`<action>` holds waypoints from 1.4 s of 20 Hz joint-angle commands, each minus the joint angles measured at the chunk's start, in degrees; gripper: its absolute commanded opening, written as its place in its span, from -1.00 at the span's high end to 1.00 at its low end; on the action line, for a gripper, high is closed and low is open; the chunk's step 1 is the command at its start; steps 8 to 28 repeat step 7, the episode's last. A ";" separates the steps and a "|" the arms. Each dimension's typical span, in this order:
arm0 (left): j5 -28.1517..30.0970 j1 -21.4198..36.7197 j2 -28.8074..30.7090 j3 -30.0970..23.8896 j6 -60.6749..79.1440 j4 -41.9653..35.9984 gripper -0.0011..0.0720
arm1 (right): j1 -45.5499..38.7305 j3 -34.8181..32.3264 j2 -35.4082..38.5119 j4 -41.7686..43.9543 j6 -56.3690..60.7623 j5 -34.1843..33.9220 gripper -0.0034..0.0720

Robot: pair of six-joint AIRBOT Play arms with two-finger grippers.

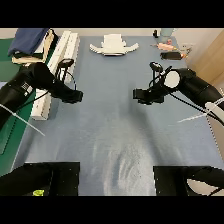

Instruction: Fold the box.

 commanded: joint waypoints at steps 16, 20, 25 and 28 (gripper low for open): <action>-1.38 -3.37 1.90 -2.80 -3.19 -1.49 0.93 | 0.02 1.01 -0.68 3.08 -0.46 0.15 0.90; -1.38 -3.37 1.90 -2.80 -3.19 -1.49 0.93 | 0.02 1.01 -0.68 3.08 -0.46 0.15 0.90; -1.38 -3.37 1.90 -2.80 -3.19 -1.49 0.93 | 0.02 1.01 -0.68 3.08 -0.46 0.15 0.90; -1.38 -3.37 1.90 -2.80 -3.19 -1.49 0.93 | 0.02 1.01 -0.68 3.08 -0.46 0.15 0.90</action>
